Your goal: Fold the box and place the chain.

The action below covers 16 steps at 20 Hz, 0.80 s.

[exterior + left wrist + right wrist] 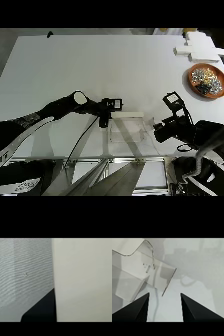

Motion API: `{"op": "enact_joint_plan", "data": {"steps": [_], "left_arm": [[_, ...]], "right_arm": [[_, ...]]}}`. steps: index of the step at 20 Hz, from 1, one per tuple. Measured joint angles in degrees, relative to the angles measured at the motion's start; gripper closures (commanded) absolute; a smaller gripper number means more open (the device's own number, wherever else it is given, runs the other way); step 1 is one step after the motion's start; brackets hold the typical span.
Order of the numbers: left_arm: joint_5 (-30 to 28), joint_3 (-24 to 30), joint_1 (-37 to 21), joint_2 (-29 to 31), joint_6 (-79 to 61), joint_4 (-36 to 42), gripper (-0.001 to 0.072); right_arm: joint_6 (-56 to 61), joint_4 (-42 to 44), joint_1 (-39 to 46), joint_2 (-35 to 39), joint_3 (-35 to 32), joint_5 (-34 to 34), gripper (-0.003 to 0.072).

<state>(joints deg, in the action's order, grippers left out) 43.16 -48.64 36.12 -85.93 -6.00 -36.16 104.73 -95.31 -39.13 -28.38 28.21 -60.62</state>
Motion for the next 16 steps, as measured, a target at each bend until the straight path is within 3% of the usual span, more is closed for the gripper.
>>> {"op": "enact_joint_plan", "data": {"steps": [10,16], "left_arm": [[-0.76,0.07,0.42,0.96,0.09,-0.96,0.0708],[-6.91,0.09,3.67,2.71,3.96,-4.07,0.0704]], "right_arm": [[-2.80,-0.28,0.00,0.00,0.00,-0.04,0.0253],[-3.21,-0.31,0.00,0.00,0.00,-0.02,0.0253]]}}
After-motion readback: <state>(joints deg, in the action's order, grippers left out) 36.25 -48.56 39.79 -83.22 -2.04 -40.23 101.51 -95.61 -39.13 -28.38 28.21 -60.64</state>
